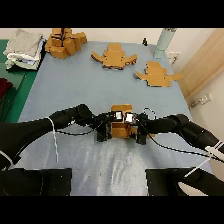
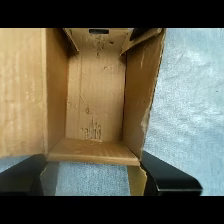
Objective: Fold the box.
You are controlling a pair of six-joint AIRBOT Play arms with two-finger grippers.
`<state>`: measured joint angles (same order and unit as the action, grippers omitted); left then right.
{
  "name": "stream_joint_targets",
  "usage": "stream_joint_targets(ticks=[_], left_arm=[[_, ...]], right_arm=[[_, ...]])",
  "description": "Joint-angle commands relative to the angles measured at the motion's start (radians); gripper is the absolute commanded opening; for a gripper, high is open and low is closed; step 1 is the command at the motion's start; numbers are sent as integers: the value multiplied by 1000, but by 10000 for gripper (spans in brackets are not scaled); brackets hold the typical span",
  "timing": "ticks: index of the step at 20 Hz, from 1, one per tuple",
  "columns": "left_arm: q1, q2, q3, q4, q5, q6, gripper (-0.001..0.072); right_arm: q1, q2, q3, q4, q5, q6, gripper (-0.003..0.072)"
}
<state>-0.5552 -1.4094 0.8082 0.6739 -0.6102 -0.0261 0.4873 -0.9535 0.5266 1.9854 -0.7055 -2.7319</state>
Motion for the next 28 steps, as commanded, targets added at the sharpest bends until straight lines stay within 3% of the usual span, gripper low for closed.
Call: stream_joint_targets(ticks=[1, 4, 5, 9, 11, 15, 19, 22, 26, 28], left_arm=[[0, -1, 1, -1, 0, 0, 522], [0, 0, 1, -1, 0, -1, 522], [0, 0, 1, -1, 0, 0, 522], [0, 0, 1, -1, 0, -1, 522], [0, 0, 1, -1, 0, 0, 522], [0, 0, 1, -1, 0, -1, 522], [0, 0, 1, -1, 0, 0, 522], [0, 0, 1, -1, 0, 0, 522], [0, 0, 1, -1, 0, -1, 522], [0, 0, 1, -1, 0, -1, 522]], right_arm=[[1, -1, -2, -3, -1, -2, 554], [0, 33, 1, -133, -31, 227, 57], [0, 54, 8, -237, -58, 383, 3], [-28, 171, 28, -727, -232, 1045, 3], [-102, 187, 27, -855, -309, 1347, 3], [-272, 78, 9, -549, -274, 1385, 3], [-281, -61, 10, -217, -214, 1177, 2], [-276, -63, 12, 16, -218, 1044, 2], [-256, 6, 25, 64, -220, 1033, 3], [-256, 22, 25, 78, -220, 1033, 111]])
